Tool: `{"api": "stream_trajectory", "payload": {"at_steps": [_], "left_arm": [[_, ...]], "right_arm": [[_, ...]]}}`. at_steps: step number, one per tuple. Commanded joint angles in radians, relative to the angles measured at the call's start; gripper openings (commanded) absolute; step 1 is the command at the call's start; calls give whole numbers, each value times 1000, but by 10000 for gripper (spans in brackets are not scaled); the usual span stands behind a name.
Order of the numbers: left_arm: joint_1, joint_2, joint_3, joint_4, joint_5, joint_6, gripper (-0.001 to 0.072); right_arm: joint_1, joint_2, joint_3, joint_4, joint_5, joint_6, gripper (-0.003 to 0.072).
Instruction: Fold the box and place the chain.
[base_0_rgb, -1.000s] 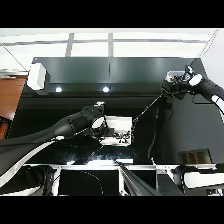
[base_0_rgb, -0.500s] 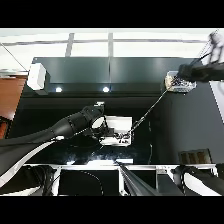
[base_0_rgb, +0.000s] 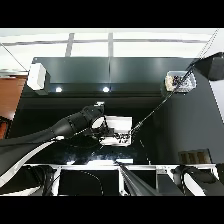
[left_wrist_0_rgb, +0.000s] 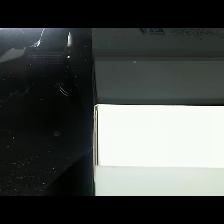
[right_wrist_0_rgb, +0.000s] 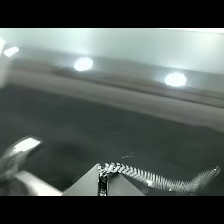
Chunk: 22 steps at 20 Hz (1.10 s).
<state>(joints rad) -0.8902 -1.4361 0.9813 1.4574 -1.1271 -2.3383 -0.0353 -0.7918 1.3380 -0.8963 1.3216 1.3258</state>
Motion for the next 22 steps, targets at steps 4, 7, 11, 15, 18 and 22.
{"api": "stream_trajectory", "payload": {"at_steps": [4,7,11,15,18,22], "left_arm": [[0,1,0,0,0,0,30],[0,1,0,0,0,0,30],[0,1,0,0,0,0,30],[0,1,0,0,0,0,30],[0,1,0,0,0,0,29],[0,1,0,0,0,0,29]], "right_arm": [[85,40,0,216,126,-47,12],[185,40,-16,234,139,-16,13],[315,34,-17,264,122,2,12],[368,26,-17,264,103,2,13],[368,24,-17,264,91,3,13],[368,17,-17,266,83,2,12]]}}
